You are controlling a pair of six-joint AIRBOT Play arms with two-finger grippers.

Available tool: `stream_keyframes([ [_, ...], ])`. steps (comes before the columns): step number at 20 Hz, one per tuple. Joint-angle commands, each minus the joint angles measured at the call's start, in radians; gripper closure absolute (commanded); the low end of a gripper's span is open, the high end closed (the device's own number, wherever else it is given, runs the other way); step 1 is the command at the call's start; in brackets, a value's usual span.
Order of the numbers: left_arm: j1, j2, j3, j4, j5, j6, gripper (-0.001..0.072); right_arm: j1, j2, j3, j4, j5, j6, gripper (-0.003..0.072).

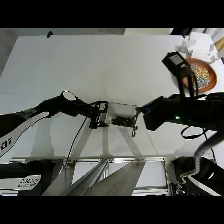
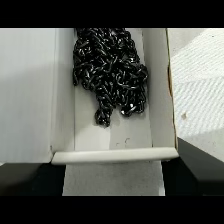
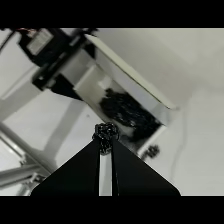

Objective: Fold the box and place the chain.

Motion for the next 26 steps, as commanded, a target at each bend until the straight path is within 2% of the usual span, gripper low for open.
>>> stream_keyframes([
  [1, 0.001, 0.000, 0.001, 0.000, 0.000, 0.000, 0.0437, 0.085, -0.087, -0.001, 0.014, -0.113, 0.006, 0.0668],
  [9, 0.001, 0.000, 0.001, 0.000, 0.000, 0.000, 0.0437, 0.114, -0.383, -0.001, 0.005, -0.095, 0.004, 0.0667],
  [11, 0.001, 0.000, 0.001, 0.000, 0.000, 0.000, 0.0437, 0.114, -0.416, -0.001, 0.003, -0.066, 0.003, 0.0667],
  [16, 0.001, 0.000, 0.001, 0.000, 0.000, 0.000, 0.0437, 0.114, -0.445, -0.001, -0.019, -0.098, 0.012, 0.0664],
  [18, 0.001, 0.000, 0.001, 0.000, 0.000, 0.000, 0.0437, 0.114, -0.450, -0.001, -0.037, -0.108, 0.034, 0.0607],
  [20, 0.001, 0.000, 0.001, 0.000, 0.000, 0.000, 0.0437, 0.114, -0.444, -0.001, -0.057, -0.120, 0.031, 0.0400],
  [24, 0.001, 0.000, 0.001, 0.000, 0.000, 0.000, 0.0437, 0.114, -0.349, 0.000, -0.123, -0.075, 0.029, 0.0394],
  [26, 0.001, 0.000, 0.001, 0.000, 0.000, 0.000, 0.0437, 0.114, -0.287, -0.001, -0.186, 0.035, 0.029, 0.0399],
])
